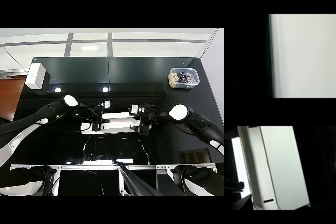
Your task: Fold the box and place the chain.
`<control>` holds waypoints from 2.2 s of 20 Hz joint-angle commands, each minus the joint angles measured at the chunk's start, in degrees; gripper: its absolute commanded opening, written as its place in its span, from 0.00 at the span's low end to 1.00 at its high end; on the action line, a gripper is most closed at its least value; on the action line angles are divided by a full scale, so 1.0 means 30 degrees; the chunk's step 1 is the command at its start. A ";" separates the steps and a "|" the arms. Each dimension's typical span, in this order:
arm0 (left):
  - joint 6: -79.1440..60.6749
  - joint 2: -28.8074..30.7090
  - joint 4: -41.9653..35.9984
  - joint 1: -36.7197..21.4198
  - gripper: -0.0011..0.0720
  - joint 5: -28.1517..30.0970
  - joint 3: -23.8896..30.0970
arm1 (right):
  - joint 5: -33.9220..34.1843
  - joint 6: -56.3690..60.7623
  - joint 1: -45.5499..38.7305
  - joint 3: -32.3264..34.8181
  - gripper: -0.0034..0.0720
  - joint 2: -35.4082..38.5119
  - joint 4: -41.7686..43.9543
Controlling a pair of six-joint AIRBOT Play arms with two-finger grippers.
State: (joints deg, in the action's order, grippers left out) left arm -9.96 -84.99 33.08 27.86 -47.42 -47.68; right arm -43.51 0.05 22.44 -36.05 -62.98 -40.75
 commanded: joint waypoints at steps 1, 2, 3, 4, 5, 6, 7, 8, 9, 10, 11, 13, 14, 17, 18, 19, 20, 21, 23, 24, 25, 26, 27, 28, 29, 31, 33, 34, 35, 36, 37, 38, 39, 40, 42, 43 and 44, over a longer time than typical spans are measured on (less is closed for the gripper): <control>0.0029 -0.0007 -0.0029 0.0000 0.05 0.0044 0.0007 | -0.0539 -0.2492 -0.0095 0.0102 0.98 -0.0780 0.2645; 0.0029 -0.0007 -0.0029 0.0000 0.05 0.0051 0.0007 | -0.0597 -0.2878 -0.0095 0.0211 0.98 -0.1100 0.2776; 0.0029 -0.0007 -0.0029 0.0000 0.05 0.0051 0.0007 | -0.0590 -0.3446 -0.0087 0.0430 0.98 -0.1428 0.3002; 0.0029 -0.0007 -0.0029 0.0000 0.05 0.0073 0.0007 | -0.0576 -0.3912 -0.0095 0.0685 0.98 -0.1756 0.3082; 0.0029 -0.0007 -0.0029 0.0000 0.05 0.0080 0.0007 | -0.0561 -0.4240 -0.0095 0.0852 0.98 -0.2047 0.3082; 0.0029 -0.0007 -0.0029 0.0000 0.05 0.0073 0.0007 | -0.0474 -0.4626 -0.0095 0.0969 0.98 -0.2295 0.3089; 0.0029 -0.0007 -0.0036 0.0000 0.05 0.0073 0.0007 | -0.0408 -0.4940 -0.0095 0.0998 0.98 -0.2470 0.3096; 0.0029 -0.0007 -0.0036 0.0000 0.05 0.0073 0.0007 | -0.0328 -0.5282 -0.0095 0.0998 0.98 -0.2594 0.3096; 0.0029 -0.0007 -0.0044 0.0000 0.05 0.0066 0.0007 | -0.0219 -0.5552 -0.0102 0.0998 0.98 -0.2667 0.3089; 0.0029 -0.0007 -0.0044 0.0000 0.05 0.0073 0.0007 | 0.0000 -0.5668 -0.0102 0.0998 0.98 -0.2718 0.3096; 0.0029 -0.0007 -0.0044 0.0000 0.05 0.0066 0.0007 | 0.0095 -0.5690 -0.0182 0.0998 0.98 -0.2776 0.3242; 0.0029 -0.0007 -0.0044 0.0000 0.05 0.0066 0.0007 | 0.0087 -0.5668 -0.0328 0.0998 0.98 -0.3060 0.3417; 0.0029 -0.0007 -0.0044 0.0000 0.05 0.0051 0.0007 | 0.0058 -0.5595 -0.0342 0.0998 0.98 -0.3315 0.3395; 0.0029 -0.0007 -0.0044 0.0000 0.05 -0.0153 0.0007 | 0.0138 -0.4932 -0.0262 0.0911 0.98 -0.3723 0.3060; 0.0029 -0.0007 -0.0044 0.0000 0.05 -0.0291 0.0007 | 0.0153 -0.4932 -0.0262 0.0911 0.98 -0.3723 0.3060; 0.0029 -0.0007 -0.0044 0.0000 0.05 -0.0386 0.0007 | 0.0168 -0.4918 -0.0262 0.0911 0.98 -0.3738 0.3053; 0.0029 -0.0007 -0.0036 0.0000 0.05 -0.0386 0.0007 | 0.0299 -0.4714 -0.0262 0.0903 0.98 -0.3738 0.3009; 0.0029 -0.0007 -0.0036 0.0000 0.05 -0.0372 0.0007 | 0.0459 -0.4320 -0.0262 0.0903 0.98 -0.3745 0.2754; 0.0029 -0.0007 -0.0036 0.0000 0.05 -0.0372 0.0007 | 0.0474 -0.3898 -0.0262 0.0903 0.98 -0.3781 0.2208; 0.0029 -0.0007 -0.0036 0.0000 0.05 -0.0379 0.0007 | 0.0488 -0.3883 -0.0262 0.0903 0.98 -0.3781 0.2208; 0.0029 -0.0007 -0.0036 0.0000 0.05 -0.0372 0.0007 | 0.0510 -0.3869 -0.0262 0.0903 0.98 -0.3781 0.2208; 0.0029 -0.0007 -0.0036 0.0000 0.05 -0.0372 0.0007 | 0.0510 -0.3869 -0.0255 0.0903 0.98 -0.3781 0.2208; 0.0029 -0.0007 -0.0036 0.0000 0.05 -0.0372 0.0007 | 0.0510 -0.3869 -0.0262 0.0903 0.98 -0.3781 0.2215; 0.0029 -0.0007 -0.0036 0.0000 0.05 -0.0372 0.0007 | 0.0517 -0.3869 -0.0262 0.0903 0.98 -0.3781 0.2215; 0.0029 -0.0007 -0.0036 0.0000 0.05 -0.0372 0.0007 | 0.0510 -0.3869 -0.0262 0.0903 0.98 -0.3781 0.2222; 0.0029 -0.0007 -0.0036 0.0000 0.05 -0.0372 0.0007 | 0.0503 -0.3869 -0.0270 0.0903 0.98 -0.3781 0.2222; 0.0029 -0.0007 -0.0036 0.0000 0.05 -0.0372 0.0007 | 0.0459 -0.3876 -0.0335 0.0903 0.98 -0.3781 0.2295; 0.0029 -0.0007 -0.0036 0.0000 0.05 -0.0372 0.0007 | 0.0437 -0.3876 -0.0379 0.0903 0.98 -0.3781 0.2310; 0.0029 -0.0007 -0.0036 0.0000 0.05 -0.0372 0.0007 | 0.0437 -0.3876 -0.0408 0.0903 0.98 -0.3781 0.2368; 0.0029 -0.0007 -0.0036 0.0000 0.05 -0.0372 0.0007 | 0.0430 -0.3876 -0.0423 0.0903 0.98 -0.3781 0.2404; 0.0029 -0.0007 -0.0036 0.0000 0.05 -0.0379 0.0007 | 0.0430 -0.3883 -0.0423 0.0903 0.98 -0.3781 0.2426; 0.0029 -0.0007 -0.0036 0.0000 0.05 -0.0372 0.0007 | 0.0437 -0.3883 -0.0415 0.0903 0.98 -0.3781 0.2426; 0.0029 -0.0007 -0.0036 0.0000 0.05 -0.0364 0.0007 | 0.0444 -0.3883 -0.0415 0.0903 0.98 -0.3781 0.2419; 0.0029 -0.0007 -0.0036 0.0000 0.05 -0.0342 0.0007 | 0.0444 -0.3883 -0.0415 0.0903 0.98 -0.3781 0.2397; 0.0029 -0.0007 -0.0036 0.0000 0.05 -0.0335 0.0007 | 0.0437 -0.3883 -0.0401 0.0903 0.98 -0.3781 0.2361; 0.0029 -0.0007 -0.0036 0.0000 0.05 -0.0335 0.0007 | 0.0444 -0.3883 -0.0393 0.0903 0.98 -0.3781 0.2353; 0.0029 -0.0007 -0.0036 0.0000 0.05 -0.0335 0.0007 | 0.0444 -0.3883 -0.0386 0.0903 0.98 -0.3781 0.2353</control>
State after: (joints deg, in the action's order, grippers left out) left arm -9.89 -84.99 32.95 27.88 -48.49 -47.68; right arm -42.15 -11.60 21.23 -33.34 -74.30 -33.65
